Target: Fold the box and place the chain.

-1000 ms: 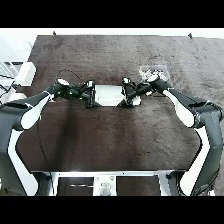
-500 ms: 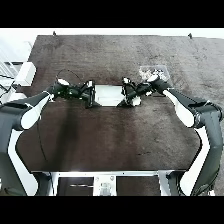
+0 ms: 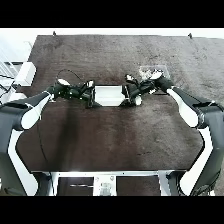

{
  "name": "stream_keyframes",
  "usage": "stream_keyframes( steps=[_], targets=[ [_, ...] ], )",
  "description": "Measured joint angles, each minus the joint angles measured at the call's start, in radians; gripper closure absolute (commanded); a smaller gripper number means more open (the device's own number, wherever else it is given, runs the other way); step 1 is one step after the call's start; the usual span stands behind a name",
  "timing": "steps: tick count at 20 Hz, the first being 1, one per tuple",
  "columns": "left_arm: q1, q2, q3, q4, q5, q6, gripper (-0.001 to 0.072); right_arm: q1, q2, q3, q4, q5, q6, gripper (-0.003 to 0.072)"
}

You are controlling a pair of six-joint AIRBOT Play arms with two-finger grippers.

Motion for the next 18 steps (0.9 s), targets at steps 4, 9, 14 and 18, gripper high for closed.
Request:
stream_keyframes(
  steps=[4, 9, 14, 18],
  targets=[
    [0.000, 0.000, 0.000, 0.001, -0.001, -0.001, 0.0241, -0.061, 0.039, 0.000, -0.040, 0.026, 0.037, 0.0002],
    [0.000, 0.000, 0.000, 0.003, -0.002, 0.000, 0.0241, -0.118, 0.106, 0.000, 0.026, 0.130, 0.051, 0.0507],
    [0.001, 0.000, 0.000, 0.003, -0.003, 0.001, 0.0241, -0.092, 0.129, -0.009, 0.111, 0.227, 0.053, 0.0672],
    [0.001, 0.000, 0.000, 0.003, -0.003, 0.001, 0.0241, -0.035, 0.134, -0.020, 0.135, 0.185, 0.052, 0.0673]
  ],
)
